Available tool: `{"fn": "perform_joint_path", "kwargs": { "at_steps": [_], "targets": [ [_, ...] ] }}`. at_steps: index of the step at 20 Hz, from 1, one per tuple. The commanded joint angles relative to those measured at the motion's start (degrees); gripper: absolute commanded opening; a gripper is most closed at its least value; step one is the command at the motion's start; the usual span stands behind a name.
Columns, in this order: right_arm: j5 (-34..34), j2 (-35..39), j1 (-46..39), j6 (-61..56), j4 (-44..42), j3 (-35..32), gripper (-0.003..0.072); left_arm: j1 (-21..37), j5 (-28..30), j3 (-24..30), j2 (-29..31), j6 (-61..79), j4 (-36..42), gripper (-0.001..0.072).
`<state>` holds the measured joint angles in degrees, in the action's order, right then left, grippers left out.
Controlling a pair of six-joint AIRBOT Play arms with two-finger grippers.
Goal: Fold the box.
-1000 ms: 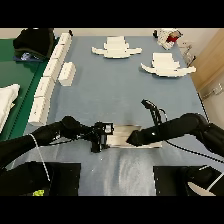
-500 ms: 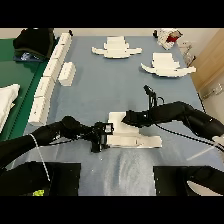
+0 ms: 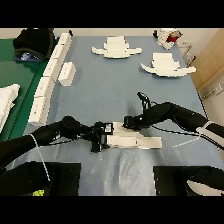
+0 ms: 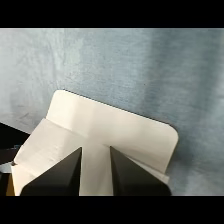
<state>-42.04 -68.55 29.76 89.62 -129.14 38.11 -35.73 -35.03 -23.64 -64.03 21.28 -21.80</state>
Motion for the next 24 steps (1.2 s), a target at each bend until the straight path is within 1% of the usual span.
{"fn": "perform_joint_path", "kwargs": {
  "at_steps": [1, 2, 4, 6, 9, 11, 13, 14, 15, 16, 18, 19, 21, 22, 24],
  "targets": [
    [-0.3, 0.6, -0.2, 3.3, 0.7, 0.6, 0.0277, 0.0, 0.0, 0.0, 0.0, 0.1, -0.1, 0.0511],
    [-1.0, 1.7, -0.2, 3.9, 1.6, 1.3, 0.0277, 0.0, 0.0, -0.1, 0.0, 0.1, -0.1, 0.0511],
    [-3.7, 4.9, -0.2, 4.1, 6.1, 3.4, 0.0277, 0.0, 0.0, 0.0, 0.0, 0.1, -0.1, 0.0512],
    [-8.0, 9.9, -0.2, 4.3, 11.7, 5.1, 0.0277, 0.0, 0.0, 0.0, 0.0, 0.1, -0.1, 0.0512],
    [-15.7, 18.1, -0.1, 9.0, 16.1, 5.0, 0.0276, 0.0, 0.0, 0.0, 0.0, 0.1, -0.1, 0.0512],
    [-21.9, 23.2, 0.0, 16.7, 16.0, 3.0, 0.0276, 0.0, 0.0, -0.1, 0.0, 0.1, -0.1, 0.0512],
    [-27.1, 28.2, 0.4, 27.5, 15.9, -1.3, 0.0279, 0.0, 0.0, 0.0, 0.0, 0.1, -0.1, 0.0512],
    [-27.9, 30.1, 0.3, 30.8, 16.7, -3.6, 0.0394, 0.0, 0.0, -0.1, 0.0, 0.1, -0.1, 0.0512],
    [-27.8, 31.4, 0.3, 34.4, 18.4, -5.9, 0.0577, 0.0, 0.0, 0.0, 0.0, 0.1, -0.1, 0.0512],
    [-27.4, 31.8, 0.3, 37.3, 20.1, -7.5, 0.0605, 0.0, 0.0, 0.0, 0.0, 0.1, -0.1, 0.0512],
    [-24.5, 31.1, 0.3, 42.6, 21.9, -9.9, 0.0604, 0.0, 0.0, -0.1, 0.0, 0.1, -0.1, 0.0512],
    [-21.6, 30.1, 0.3, 45.8, 21.8, -10.7, 0.0605, 0.0, 0.0, -0.1, 0.0, 0.1, -0.1, 0.0511],
    [-14.8, 27.3, 0.3, 52.9, 21.8, -11.7, 0.0720, 0.0, 0.0, 0.0, 0.0, 0.1, -0.1, 0.0511],
    [-12.4, 25.6, 0.4, 57.2, 21.4, -11.8, 0.0720, 0.0, 0.0, 0.0, 0.0, 0.1, -0.1, 0.0512],
    [-9.6, 22.3, 0.4, 64.7, 19.6, -11.8, 0.0720, 0.0, 0.0, 0.0, 0.0, 0.1, -0.1, 0.0512]
  ]
}}
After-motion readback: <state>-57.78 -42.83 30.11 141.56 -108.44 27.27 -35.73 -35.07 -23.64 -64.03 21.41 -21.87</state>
